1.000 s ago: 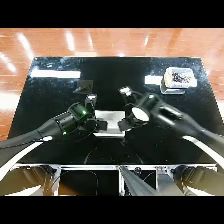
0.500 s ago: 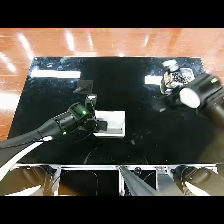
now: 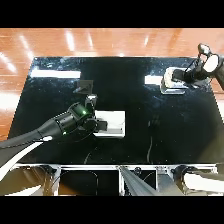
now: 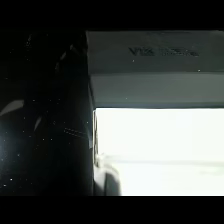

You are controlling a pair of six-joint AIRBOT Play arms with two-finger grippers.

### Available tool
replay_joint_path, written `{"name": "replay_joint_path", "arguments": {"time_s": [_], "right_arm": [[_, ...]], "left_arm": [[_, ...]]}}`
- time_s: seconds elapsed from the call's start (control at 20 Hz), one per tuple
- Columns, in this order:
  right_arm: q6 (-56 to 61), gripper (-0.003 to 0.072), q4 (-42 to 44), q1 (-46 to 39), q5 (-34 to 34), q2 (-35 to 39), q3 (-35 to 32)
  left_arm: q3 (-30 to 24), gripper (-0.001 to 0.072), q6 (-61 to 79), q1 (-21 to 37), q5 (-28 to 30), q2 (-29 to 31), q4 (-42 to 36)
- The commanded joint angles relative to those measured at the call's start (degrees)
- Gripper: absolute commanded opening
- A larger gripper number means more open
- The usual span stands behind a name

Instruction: Fold the box and place the chain.

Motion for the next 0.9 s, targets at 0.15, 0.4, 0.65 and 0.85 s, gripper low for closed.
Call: {"name": "replay_joint_path", "arguments": {"time_s": [0.15,0.4,0.65,0.85], "right_arm": [[9.0,0.0685,12.8,-7.1,0.9,-18.8,17.5],[15.1,0.0684,20.2,-7.0,0.6,-22.2,19.3],[15.7,0.0684,21.3,-7.1,-0.3,-22.6,19.3],[15.7,0.0674,21.7,-6.8,-0.7,-23.6,19.3]], "left_arm": [[0.0,0.0016,0.0,0.0,-0.1,0.0,0.0],[0.0,0.0016,0.0,0.0,-0.1,0.0,0.0],[0.0,0.0016,0.0,0.0,-0.1,0.0,0.2],[0.0,0.0016,0.0,0.0,-0.1,0.0,0.2]]}}
